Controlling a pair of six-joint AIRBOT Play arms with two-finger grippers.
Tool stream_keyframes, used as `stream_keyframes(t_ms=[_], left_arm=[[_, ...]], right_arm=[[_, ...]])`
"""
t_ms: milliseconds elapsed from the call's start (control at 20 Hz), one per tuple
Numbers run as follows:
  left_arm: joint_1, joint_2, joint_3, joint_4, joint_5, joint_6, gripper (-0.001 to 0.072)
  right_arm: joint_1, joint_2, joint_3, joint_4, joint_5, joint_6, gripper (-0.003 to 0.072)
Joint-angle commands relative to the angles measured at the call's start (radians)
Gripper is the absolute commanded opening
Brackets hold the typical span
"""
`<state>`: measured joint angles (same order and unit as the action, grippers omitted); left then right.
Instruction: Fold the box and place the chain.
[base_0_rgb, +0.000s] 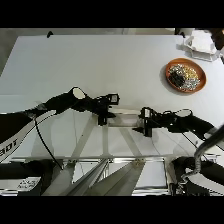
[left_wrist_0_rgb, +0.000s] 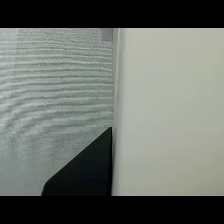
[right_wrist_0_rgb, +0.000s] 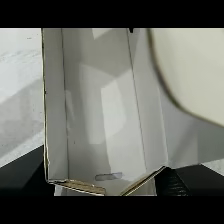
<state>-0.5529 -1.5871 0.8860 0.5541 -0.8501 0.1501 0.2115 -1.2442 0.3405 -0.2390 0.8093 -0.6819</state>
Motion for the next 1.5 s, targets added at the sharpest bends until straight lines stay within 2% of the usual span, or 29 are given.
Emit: stream_keyframes(t_ms=[0, 200, 250, 300, 500, 650, 700, 850, 900, 950, 1250, 1400, 1450], left_arm=[[0.001, 0.001, 0.001, 0.0, 0.001, 0.0, 0.0011], [0.001, 0.001, 0.001, 0.0, 0.001, 0.0, 0.0011], [0.001, 0.001, 0.001, 0.0, 0.001, 0.0, 0.0011], [0.001, 0.001, 0.001, 0.0, 0.0, 0.0, 0.0011], [0.001, 0.001, 0.001, 0.0, 0.001, 0.0, 0.0011], [0.001, 0.001, 0.001, 0.0, 0.001, 0.0, 0.0011], [0.001, 0.001, 0.001, 0.0, 0.001, 0.0, 0.0011], [0.001, 0.001, 0.001, 0.0, 0.001, 0.0, 0.0011], [0.001, 0.001, 0.001, 0.0, 0.001, 0.0, 0.0011], [0.001, 0.001, 0.001, 0.0, 0.001, 0.0, 0.0011], [0.001, 0.001, 0.001, 0.0, 0.001, 0.0, 0.0011], [0.001, 0.001, 0.001, 0.0, 0.001, 0.0, 0.0011], [0.001, 0.001, 0.001, 0.0, 0.001, 0.0, 0.0011]], right_arm=[[0.0, -0.016, 0.008, 0.008, -0.011, -0.019, 0.0517], [0.0, -0.018, 0.01, 0.008, -0.018, -0.024, 0.0495], [0.0, -0.018, 0.01, 0.008, -0.019, -0.024, 0.0475], [0.0, -0.018, 0.01, 0.008, -0.02, -0.024, 0.0424], [0.0, -0.018, 0.01, 0.008, -0.024, -0.024, 0.0399], [0.0, -0.018, 0.01, 0.006, -0.025, -0.024, 0.0432], [0.0, -0.018, 0.01, 0.007, -0.029, -0.023, 0.0473], [0.001, -0.018, 0.01, 0.004, -0.039, -0.022, 0.048], [0.005, -0.018, 0.01, 0.003, -0.046, -0.018, 0.053], [0.014, -0.018, 0.01, 0.003, -0.062, -0.012, 0.0534], [0.031, -0.018, 0.01, 0.0, -0.087, 0.0, 0.0523], [0.031, -0.018, 0.01, 0.001, -0.087, 0.0, 0.0479], [0.031, -0.018, 0.01, 0.0, -0.087, 0.0, 0.0434]])
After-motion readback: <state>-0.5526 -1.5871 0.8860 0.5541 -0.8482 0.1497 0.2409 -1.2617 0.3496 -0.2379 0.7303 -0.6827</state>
